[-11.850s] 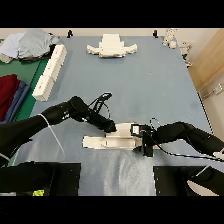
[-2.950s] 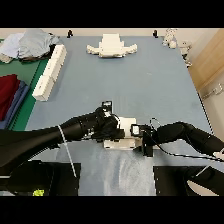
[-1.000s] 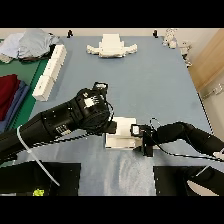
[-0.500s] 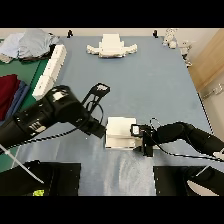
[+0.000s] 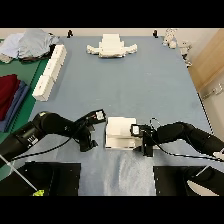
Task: Fold the box.
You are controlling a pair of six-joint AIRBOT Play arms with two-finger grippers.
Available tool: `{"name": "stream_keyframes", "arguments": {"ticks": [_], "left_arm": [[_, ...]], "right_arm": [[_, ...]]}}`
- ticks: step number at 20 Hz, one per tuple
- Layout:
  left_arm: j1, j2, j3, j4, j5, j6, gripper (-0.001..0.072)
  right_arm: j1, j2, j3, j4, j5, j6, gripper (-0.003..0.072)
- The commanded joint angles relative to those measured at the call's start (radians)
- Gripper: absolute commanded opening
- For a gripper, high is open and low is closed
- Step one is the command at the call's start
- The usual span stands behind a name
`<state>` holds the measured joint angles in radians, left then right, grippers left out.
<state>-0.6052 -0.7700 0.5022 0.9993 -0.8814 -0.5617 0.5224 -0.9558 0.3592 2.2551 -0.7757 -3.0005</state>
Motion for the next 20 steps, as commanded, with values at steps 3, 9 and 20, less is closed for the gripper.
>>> {"name": "stream_keyframes", "arguments": {"ticks": [3,9,20], "left_arm": [[0.019,-0.001,-0.187,-0.254,0.180,0.526,0.0699],[0.010,-0.132,-0.199,-0.531,0.272,0.779,0.0699],[-0.050,-0.240,-0.184,-0.668,0.329,0.912,0.0699]], "right_arm": [[0.001,-0.001,0.000,0.000,0.000,0.000,0.0507],[0.001,-0.001,0.000,0.000,0.000,0.000,0.0506],[0.001,-0.001,0.000,0.000,0.000,0.000,0.0506]]}}
